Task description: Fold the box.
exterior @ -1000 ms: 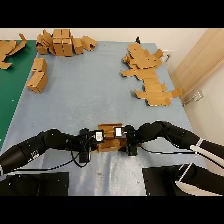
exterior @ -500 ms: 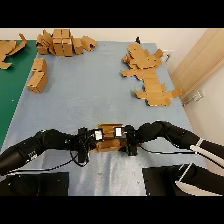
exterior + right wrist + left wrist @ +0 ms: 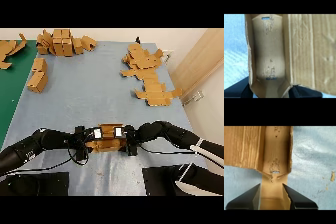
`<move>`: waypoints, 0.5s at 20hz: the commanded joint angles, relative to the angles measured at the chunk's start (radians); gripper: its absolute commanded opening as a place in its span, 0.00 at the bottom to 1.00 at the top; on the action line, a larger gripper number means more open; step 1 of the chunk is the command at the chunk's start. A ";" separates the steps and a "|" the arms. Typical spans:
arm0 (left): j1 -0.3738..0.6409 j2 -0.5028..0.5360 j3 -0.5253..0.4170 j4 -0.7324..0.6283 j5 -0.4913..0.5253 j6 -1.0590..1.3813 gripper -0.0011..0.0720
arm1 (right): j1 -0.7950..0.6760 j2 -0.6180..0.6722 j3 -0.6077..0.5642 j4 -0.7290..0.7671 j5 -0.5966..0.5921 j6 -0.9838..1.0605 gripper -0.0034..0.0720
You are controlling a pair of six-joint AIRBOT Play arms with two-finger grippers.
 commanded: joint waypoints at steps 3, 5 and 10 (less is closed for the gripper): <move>-0.001 -0.051 0.033 -0.072 0.010 0.086 0.57 | 0.000 0.000 -0.001 0.000 0.000 0.000 0.71; -0.001 -0.060 0.041 -0.074 -0.006 0.085 0.40 | 0.000 0.000 -0.001 0.000 0.001 0.000 0.71; -0.001 -0.076 0.042 -0.148 -0.015 0.116 0.40 | 0.000 0.000 0.000 0.000 0.001 0.000 0.71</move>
